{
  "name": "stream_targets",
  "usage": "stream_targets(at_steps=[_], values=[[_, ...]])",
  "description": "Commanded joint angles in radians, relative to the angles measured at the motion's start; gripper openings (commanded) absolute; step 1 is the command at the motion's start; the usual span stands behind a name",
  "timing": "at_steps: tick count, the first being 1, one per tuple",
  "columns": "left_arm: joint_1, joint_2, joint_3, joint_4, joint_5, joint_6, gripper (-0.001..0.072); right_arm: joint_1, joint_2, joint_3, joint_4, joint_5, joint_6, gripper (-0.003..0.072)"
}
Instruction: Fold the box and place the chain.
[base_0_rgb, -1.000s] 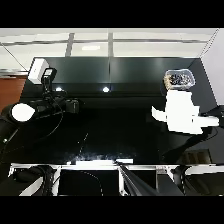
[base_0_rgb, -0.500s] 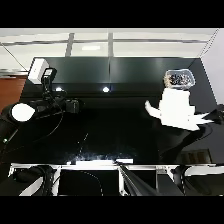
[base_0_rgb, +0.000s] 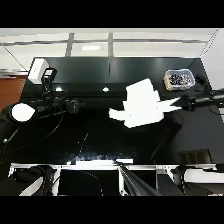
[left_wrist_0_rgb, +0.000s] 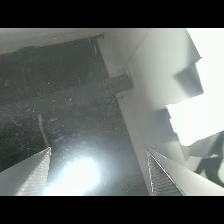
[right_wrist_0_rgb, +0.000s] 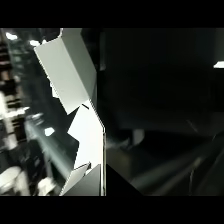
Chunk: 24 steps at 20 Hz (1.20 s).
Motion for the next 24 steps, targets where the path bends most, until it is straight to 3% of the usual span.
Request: stream_targets(at_steps=[1, 6, 10, 13, 16, 18, 20, 22, 24], values=[[0.0, 0.0, 0.0, 0.0, -0.002, 0.0, 0.0705, 0.22, 0.14, -0.074, 0.07, -0.299, 0.04, 0.0014], [0.0, 0.0, 0.0, 0.0, -0.002, 0.0, 0.0705, 0.451, 0.356, -0.3, 0.04, -0.658, 0.018, 0.0014], [0.0, 0.0, 0.0, 0.0, -0.002, 0.0, 0.0704, 0.521, 0.45, -0.457, 0.071, -0.722, -0.046, 0.0013], [0.0, 0.0, 0.0, 0.0, -0.002, 0.0, 0.0703, 0.583, 0.452, -0.497, 0.132, -0.748, -0.183, 0.0013], [0.0, -0.003, 0.0, 0.006, -0.003, -0.005, 0.0703, 0.657, 0.452, -0.518, 0.139, -0.865, -0.21, 0.0013], [0.01, -0.026, 0.0, 0.002, -0.032, -0.14, 0.0702, 0.678, 0.452, -0.518, 0.138, -0.884, -0.209, 0.0013], [0.055, -0.1, 0.003, -0.11, -0.139, -0.09, 0.0702, 0.679, 0.452, -0.52, 0.137, -0.877, -0.209, 0.0014], [0.113, -0.189, 0.004, -0.375, -0.224, 0.183, 0.0703, 0.679, 0.452, -0.521, 0.134, -0.872, -0.199, 0.0014], [0.163, -0.268, 0.009, -0.565, -0.227, 0.354, 0.0704, 0.679, 0.452, -0.52, 0.134, -0.866, -0.183, 0.0014]])
